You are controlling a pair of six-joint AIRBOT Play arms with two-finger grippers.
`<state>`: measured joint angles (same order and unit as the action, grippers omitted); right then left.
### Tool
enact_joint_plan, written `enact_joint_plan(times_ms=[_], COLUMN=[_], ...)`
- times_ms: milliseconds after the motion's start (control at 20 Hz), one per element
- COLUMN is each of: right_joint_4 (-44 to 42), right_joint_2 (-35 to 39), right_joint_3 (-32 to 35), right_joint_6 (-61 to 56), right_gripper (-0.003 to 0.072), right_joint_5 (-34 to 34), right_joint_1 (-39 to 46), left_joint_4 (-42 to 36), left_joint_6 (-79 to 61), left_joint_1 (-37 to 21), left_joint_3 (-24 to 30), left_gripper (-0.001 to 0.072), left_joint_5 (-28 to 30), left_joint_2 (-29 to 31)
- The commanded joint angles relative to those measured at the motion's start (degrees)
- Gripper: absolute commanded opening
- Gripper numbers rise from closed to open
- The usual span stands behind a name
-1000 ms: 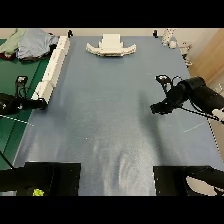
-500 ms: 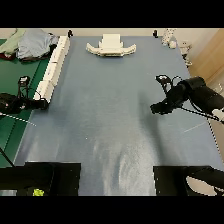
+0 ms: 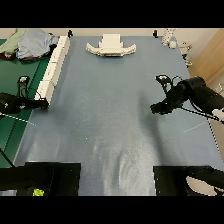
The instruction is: Fold the box.
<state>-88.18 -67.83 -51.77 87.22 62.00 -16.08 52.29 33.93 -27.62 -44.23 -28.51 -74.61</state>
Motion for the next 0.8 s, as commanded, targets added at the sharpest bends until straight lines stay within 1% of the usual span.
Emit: enact_joint_plan(times_ms=[0, 150, 250, 350, 400, 450, 500, 550, 600, 650, 750], right_joint_4=[0.0, 0.0, 0.0, 0.0, 0.0, 0.0, 0.0, 0.0, 0.0, 0.0, 0.0], right_joint_2=[0.0, 0.0, 0.0, 0.0, 0.0, 0.0, 0.0, 0.0, 0.0, 0.0, 0.0], right_joint_3=[-0.1, -0.1, 0.0, -0.1, -0.1, 0.0, -0.1, -0.1, -0.1, -0.1, -0.1], right_joint_6=[0.0, 0.0, 0.0, 0.0, 0.0, 0.0, 0.0, 0.0, 0.0, 0.0, 0.0], right_gripper=[0.001, 0.001, 0.001, 0.001, 0.001, 0.001, 0.001, 0.001, 0.001, 0.001, 0.001], right_joint_5=[0.0, 0.0, 0.0, 0.0, 0.0, 0.0, 0.0, 0.0, 0.0, 0.0, 0.0], right_joint_1=[0.0, 0.0, 0.0, 0.0, 0.0, 0.0, 0.0, 0.0, 0.0, 0.0, 0.0], left_joint_4=[4.1, 7.9, 11.1, 11.6, 10.8, 9.5, 7.8, 6.1, 5.0, 4.7, 4.8], left_joint_6=[0.2, 2.8, 5.2, 5.1, 6.2, 8.1, 9.0, 9.5, 9.6, 10.3, 15.6], left_joint_1=[-0.7, -2.9, -4.0, -4.2, -4.1, -3.7, -2.7, -1.0, 2.0, 5.8, 15.8], left_joint_3=[-0.1, -0.5, -2.2, -3.5, -3.8, -4.2, -4.7, -5.0, -5.5, -6.6, -9.6], left_gripper=[0.0711, 0.0711, 0.0711, 0.0709, 0.0603, 0.025, 0.0012, 0.0012, 0.0012, 0.0011, 0.0011], left_joint_5=[-4.3, -13.0, -21.5, -27.8, -30.5, -32.8, -35.1, -35.8, -36.5, -36.7, -36.4], left_joint_2=[2.7, 10.1, 16.1, 22.2, 25.3, 28.0, 30.6, 32.5, 33.6, 33.6, 31.0])
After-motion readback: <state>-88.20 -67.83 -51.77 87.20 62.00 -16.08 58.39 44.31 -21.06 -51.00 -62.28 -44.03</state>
